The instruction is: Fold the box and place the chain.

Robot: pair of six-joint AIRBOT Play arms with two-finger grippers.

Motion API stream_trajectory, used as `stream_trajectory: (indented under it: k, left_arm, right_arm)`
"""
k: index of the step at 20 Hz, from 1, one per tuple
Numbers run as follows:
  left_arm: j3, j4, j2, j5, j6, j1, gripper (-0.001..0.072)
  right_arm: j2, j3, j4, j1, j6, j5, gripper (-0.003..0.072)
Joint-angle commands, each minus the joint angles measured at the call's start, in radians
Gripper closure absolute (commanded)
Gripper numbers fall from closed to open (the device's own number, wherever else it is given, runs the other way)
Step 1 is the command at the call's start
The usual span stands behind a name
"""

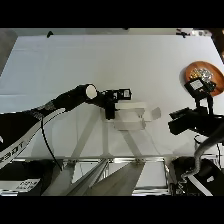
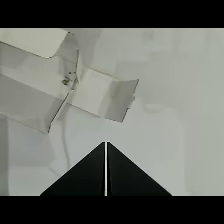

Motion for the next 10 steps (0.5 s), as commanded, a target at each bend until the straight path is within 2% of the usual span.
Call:
stream_trajectory:
  k: [1, 3, 6, 9, 10]
  left_arm:
    - [0.001, 0.000, 0.000, 0.000, 0.000, -0.001, 0.0696]
    - [0.001, 0.000, 0.000, 0.000, 0.000, -0.001, 0.0696]
    - [0.001, 0.000, 0.000, 0.000, 0.000, -0.001, 0.0696]
    - [0.001, 0.000, 0.000, 0.000, 0.000, -0.001, 0.0696]
    - [0.001, 0.000, 0.000, 0.000, 0.000, -0.001, 0.0696]
  right_arm:
    - [0.039, -0.002, 0.046, 0.079, -0.053, 0.006, 0.0679]
    - [0.070, -0.029, 0.044, 0.167, -0.112, -0.010, 0.0679]
    - [0.086, -0.142, 0.043, 0.291, -0.264, -0.082, 0.0678]
    - [0.061, -0.260, 0.016, 0.332, -0.423, -0.109, 0.0662]
    - [0.050, -0.274, 0.005, 0.332, -0.453, -0.101, 0.0447]
